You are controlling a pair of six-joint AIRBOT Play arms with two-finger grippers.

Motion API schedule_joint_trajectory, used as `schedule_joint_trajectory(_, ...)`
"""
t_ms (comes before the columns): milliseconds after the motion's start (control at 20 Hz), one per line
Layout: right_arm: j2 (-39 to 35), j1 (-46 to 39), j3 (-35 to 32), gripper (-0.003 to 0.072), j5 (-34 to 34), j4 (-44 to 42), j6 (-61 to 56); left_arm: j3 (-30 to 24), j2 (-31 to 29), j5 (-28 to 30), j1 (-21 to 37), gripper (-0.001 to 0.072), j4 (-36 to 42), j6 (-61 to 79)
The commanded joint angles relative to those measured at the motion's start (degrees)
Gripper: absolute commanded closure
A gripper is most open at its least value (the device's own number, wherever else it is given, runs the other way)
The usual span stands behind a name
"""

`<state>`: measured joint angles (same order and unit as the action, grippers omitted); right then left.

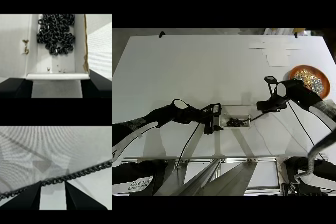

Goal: Fold the box and place the chain.

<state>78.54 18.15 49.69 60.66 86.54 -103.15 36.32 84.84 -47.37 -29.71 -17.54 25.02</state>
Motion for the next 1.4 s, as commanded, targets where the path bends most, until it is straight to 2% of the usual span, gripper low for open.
schedule_joint_trajectory(0, 0.9, 0.5, -0.1, 0.0395, 0.4, 0.1, -1.0, 0.0, 0.0, 0.0, 0.0, 0.0488, 0.0, 0.0)
schedule_joint_trajectory(250, 0.9, 0.5, -0.1, 0.0397, 3.3, 0.5, -2.0, 0.0, 0.0, 0.0, 0.0, 0.0488, 0.0, 0.0)
schedule_joint_trajectory(400, 0.9, 0.5, -0.1, 0.0449, 2.3, 0.6, -2.1, 0.0, 0.0, 0.0, 0.0, 0.0488, 0.0, 0.0)
schedule_joint_trajectory(750, 0.9, 0.5, -0.1, 0.0451, 0.2, 0.7, -2.1, 0.0, 0.0, 0.0, 0.0, 0.0488, 0.0, 0.0)
schedule_joint_trajectory(1150, 0.9, 0.5, -0.1, 0.0471, 0.9, 0.6, -3.0, 0.0, 0.0, 0.0, 0.0, 0.0488, 0.0, 0.0)
schedule_joint_trajectory(1200, 0.9, 0.5, -0.1, 0.0512, 1.4, 0.6, -2.9, 0.0, 0.0, 0.0, 0.0, 0.0488, 0.0, 0.0)
schedule_joint_trajectory(1350, 1.9, 0.5, -0.1, 0.0512, 2.7, 0.6, -2.9, 0.0, 0.0, 0.0, 0.0, 0.0488, 0.0, 0.0)
